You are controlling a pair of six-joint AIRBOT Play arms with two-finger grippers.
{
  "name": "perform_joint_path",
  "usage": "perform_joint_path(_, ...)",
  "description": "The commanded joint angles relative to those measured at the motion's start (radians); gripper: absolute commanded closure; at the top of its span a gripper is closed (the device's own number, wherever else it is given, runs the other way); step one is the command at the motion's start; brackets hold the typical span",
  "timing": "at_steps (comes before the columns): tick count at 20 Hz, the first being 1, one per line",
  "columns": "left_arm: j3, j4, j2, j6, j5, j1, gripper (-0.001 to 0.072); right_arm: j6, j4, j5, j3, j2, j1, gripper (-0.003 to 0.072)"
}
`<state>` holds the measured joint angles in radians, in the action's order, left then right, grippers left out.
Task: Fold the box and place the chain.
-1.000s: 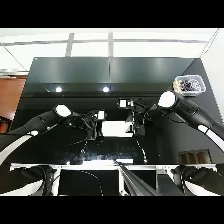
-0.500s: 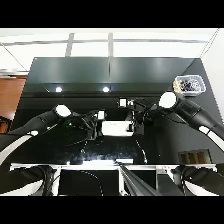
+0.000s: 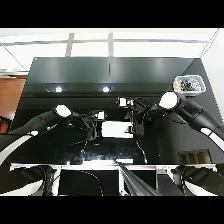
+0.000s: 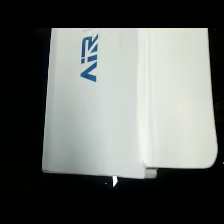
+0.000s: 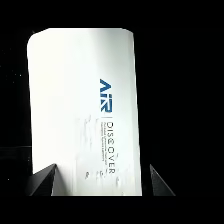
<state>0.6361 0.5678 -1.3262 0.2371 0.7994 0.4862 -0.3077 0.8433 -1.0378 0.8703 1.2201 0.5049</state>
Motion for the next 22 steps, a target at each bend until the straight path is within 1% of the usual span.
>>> perform_joint_path(1, 0.0, 0.0, 0.0, -0.001, -0.002, 0.0, 0.0246, 0.029, 0.005, 0.015, 0.0, 0.023, 0.022, -0.003)
perform_joint_path(4, 0.0, 0.0, 0.0, -0.001, -0.002, 0.0, 0.0246, 0.058, 0.009, 0.046, 0.0, 0.031, 0.063, -0.0028)
perform_joint_path(6, 0.0, 0.0, 0.0, -0.001, -0.002, 0.0, 0.0246, 0.057, 0.038, 0.069, 0.0, 0.031, 0.085, -0.0028)
perform_joint_path(11, 0.0, -0.001, 0.0, -0.001, -0.002, 0.0, 0.0246, 0.035, 0.089, 0.094, 0.0, 0.031, 0.091, -0.0024)
perform_joint_path(12, 0.0, 0.0, 0.0, -0.001, -0.002, 0.0, 0.0246, 0.023, 0.096, 0.093, 0.0, 0.03, 0.091, 0.0035)
perform_joint_path(13, 0.0, 0.0, 0.0, -0.001, -0.002, 0.0, 0.0246, 0.015, 0.096, 0.089, 0.0, 0.026, 0.091, 0.0076)
perform_joint_path(14, 0.0, -0.001, 0.0, -0.001, -0.002, 0.0, 0.0246, 0.011, 0.096, 0.089, 0.0, 0.021, 0.091, 0.0092)
perform_joint_path(15, 0.0, -0.001, 0.0, -0.001, -0.002, 0.0, 0.0246, 0.004, 0.096, 0.089, 0.0, 0.015, 0.09, 0.0144)
perform_joint_path(22, 0.0, 0.0, 0.0, -0.001, -0.002, 0.0, 0.0246, -0.031, 0.091, 0.089, 0.001, -0.007, 0.074, 0.0143)
